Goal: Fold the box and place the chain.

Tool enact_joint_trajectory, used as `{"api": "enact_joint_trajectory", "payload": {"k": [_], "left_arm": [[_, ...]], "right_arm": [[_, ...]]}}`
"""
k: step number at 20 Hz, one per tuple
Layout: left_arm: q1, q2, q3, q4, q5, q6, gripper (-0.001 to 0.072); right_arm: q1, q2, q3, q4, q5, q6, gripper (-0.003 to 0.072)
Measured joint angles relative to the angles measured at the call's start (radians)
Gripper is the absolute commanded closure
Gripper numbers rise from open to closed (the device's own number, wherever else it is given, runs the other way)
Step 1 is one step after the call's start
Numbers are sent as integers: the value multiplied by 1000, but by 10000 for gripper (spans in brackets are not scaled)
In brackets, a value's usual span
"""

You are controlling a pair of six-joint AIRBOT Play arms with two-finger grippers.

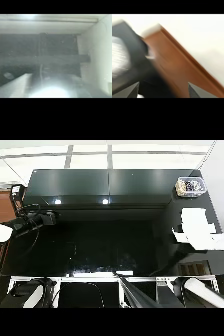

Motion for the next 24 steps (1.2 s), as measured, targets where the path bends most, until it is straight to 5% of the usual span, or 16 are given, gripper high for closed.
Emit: {"api": "enact_joint_trajectory", "payload": {"k": [4,8,9,11,12,13,15,16,24], "left_arm": [[-29,-51,0,-14,-8,0,-5],[-49,-76,0,-23,-11,0,-4],[-51,-79,0,-24,-11,0,-4],[-53,-82,0,-28,-11,0,-4],[-55,-83,0,-32,-12,0,-3],[-55,-83,0,-38,-11,0,-3],[-55,-84,0,-42,-12,0,-3],[-55,-84,0,-45,-12,0,-3],[-55,-84,0,-49,-12,0,-3]], "right_arm": [[-202,-227,238,-90,446,-101,-34],[-203,-399,373,-116,680,-230,-34],[-190,-428,392,-117,705,-256,-2],[-154,-469,419,-127,724,-301,266],[-140,-481,428,-141,733,-315,472],[-127,-489,436,-164,739,-327,570],[-112,-492,446,-192,762,-342,590],[-108,-489,449,-200,773,-348,674],[-41,-284,356,16,851,-333,674]]}}
